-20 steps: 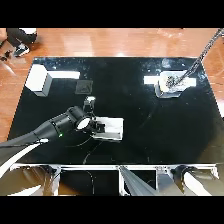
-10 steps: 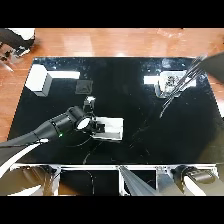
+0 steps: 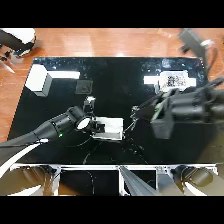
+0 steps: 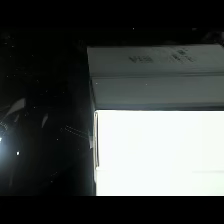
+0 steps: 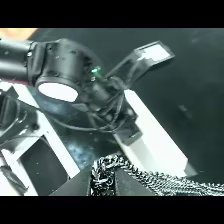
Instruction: Fold the box and place the chain.
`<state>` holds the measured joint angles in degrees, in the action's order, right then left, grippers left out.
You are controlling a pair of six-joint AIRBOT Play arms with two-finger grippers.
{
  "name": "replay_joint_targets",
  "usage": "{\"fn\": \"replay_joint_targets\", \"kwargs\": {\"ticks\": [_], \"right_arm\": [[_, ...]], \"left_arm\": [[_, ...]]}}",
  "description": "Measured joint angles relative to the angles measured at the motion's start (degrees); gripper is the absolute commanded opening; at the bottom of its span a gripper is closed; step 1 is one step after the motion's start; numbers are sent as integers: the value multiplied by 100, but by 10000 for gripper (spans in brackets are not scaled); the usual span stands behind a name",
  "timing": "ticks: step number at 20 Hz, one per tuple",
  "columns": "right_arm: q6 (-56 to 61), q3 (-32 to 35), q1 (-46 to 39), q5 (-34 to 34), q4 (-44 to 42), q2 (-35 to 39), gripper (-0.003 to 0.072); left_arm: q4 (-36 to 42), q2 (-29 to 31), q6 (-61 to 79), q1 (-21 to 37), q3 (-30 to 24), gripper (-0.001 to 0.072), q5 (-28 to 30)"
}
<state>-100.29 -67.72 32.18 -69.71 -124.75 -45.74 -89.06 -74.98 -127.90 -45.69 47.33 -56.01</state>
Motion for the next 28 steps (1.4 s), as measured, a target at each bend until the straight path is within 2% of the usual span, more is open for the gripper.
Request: {"fn": "replay_joint_targets", "kwargs": {"ticks": [5,18,26,27,28], "right_arm": [[-4,269,352,501,-142,-321,13],[-330,391,444,800,-411,-1526,13],[-389,750,444,975,-313,-1899,31],[-389,780,444,999,-299,-1919,68],[-387,802,444,1027,-291,-1939,465]], "left_arm": [[0,0,0,0,0,22,0],[-2,0,0,0,0,22,20],[-2,0,0,0,0,22,39],[-2,0,0,0,0,22,42],[-2,0,0,0,0,22,42]]}}
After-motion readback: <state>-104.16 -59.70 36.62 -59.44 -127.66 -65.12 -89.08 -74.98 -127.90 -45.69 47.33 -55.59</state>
